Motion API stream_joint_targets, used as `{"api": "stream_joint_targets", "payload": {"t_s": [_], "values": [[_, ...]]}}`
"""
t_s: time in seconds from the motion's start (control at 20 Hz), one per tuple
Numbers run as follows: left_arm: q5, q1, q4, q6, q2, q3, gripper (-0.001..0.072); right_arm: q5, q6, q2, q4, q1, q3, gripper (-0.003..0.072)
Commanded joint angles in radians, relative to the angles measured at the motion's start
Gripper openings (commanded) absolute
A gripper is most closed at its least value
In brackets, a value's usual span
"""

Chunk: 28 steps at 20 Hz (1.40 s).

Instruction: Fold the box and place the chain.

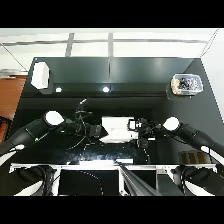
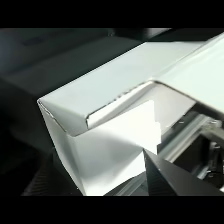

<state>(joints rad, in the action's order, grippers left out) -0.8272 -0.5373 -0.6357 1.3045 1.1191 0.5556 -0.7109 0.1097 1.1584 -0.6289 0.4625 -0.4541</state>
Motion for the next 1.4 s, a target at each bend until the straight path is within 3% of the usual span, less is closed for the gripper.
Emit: {"api": "stream_joint_targets", "payload": {"t_s": [0.0, 0.45, 0.9, 1.1, 1.25, 1.35], "values": [[0.053, -0.079, -0.17, 0.193, 0.008, 0.049, 0.0606, 0.0, 0.0, 0.0, 0.0, 0.001, 0.0, 0.0309], [0.035, -0.169, -0.477, 0.552, 0.033, 0.146, 0.0594, 0.0, 0.0, 0.0, 0.0, 0.001, 0.0, 0.0309], [0.027, -0.224, -0.499, 0.621, 0.133, 0.221, 0.0594, 0.0, 0.0, 0.0, 0.0, 0.001, 0.0, 0.0309], [-0.096, -0.248, -0.58, 0.723, 0.156, 0.244, 0.0594, 0.0, 0.0, 0.0, 0.0, 0.001, 0.0, 0.0309], [-0.178, -0.294, -0.749, 0.816, 0.206, 0.327, 0.0594, 0.0, 0.0, 0.0, 0.0, 0.001, 0.0, 0.0309], [-0.195, -0.314, -0.774, 0.826, 0.238, 0.384, 0.0594, 0.0, 0.0, 0.0, 0.0, 0.001, 0.0, 0.0309]]}}
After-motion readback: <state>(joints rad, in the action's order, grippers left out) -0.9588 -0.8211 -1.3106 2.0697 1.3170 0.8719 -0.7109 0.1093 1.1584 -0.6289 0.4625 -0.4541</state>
